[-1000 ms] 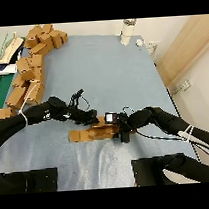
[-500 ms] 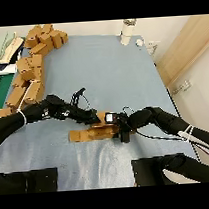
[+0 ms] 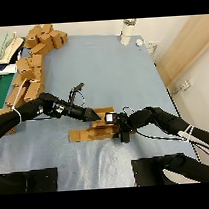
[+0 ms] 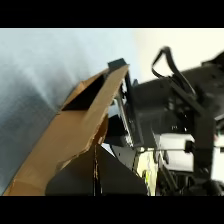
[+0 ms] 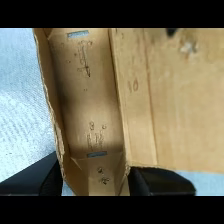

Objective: Fold the box.

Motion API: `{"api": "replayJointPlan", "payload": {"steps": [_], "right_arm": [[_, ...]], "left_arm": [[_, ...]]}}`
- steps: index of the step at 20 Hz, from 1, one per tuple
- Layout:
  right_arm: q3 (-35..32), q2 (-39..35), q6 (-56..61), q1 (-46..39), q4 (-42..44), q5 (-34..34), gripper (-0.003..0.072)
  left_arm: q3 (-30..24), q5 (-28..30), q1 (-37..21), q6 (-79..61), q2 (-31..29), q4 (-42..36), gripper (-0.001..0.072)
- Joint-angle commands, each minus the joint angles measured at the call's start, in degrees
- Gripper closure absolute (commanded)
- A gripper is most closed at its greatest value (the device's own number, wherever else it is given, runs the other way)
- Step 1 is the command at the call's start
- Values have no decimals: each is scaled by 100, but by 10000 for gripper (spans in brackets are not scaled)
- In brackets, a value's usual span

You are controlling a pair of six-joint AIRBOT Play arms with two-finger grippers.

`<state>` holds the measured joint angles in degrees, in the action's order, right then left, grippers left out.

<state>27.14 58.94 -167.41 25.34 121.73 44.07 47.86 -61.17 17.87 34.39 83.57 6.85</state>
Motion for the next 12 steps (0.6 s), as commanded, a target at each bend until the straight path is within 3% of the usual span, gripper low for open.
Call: {"api": "replayJointPlan", "payload": {"steps": [1,7,12], "right_arm": [[4,2,0,-2,0,-2,284],[4,2,0,-2,0,-4,284],[4,2,0,-2,0,-2,284]], "left_arm": [[2,-713,-107,-1200,-138,4,701],[-63,-730,-118,-1596,-1102,1541,702],[-671,317,-105,-2793,-2249,1934,701]]}}
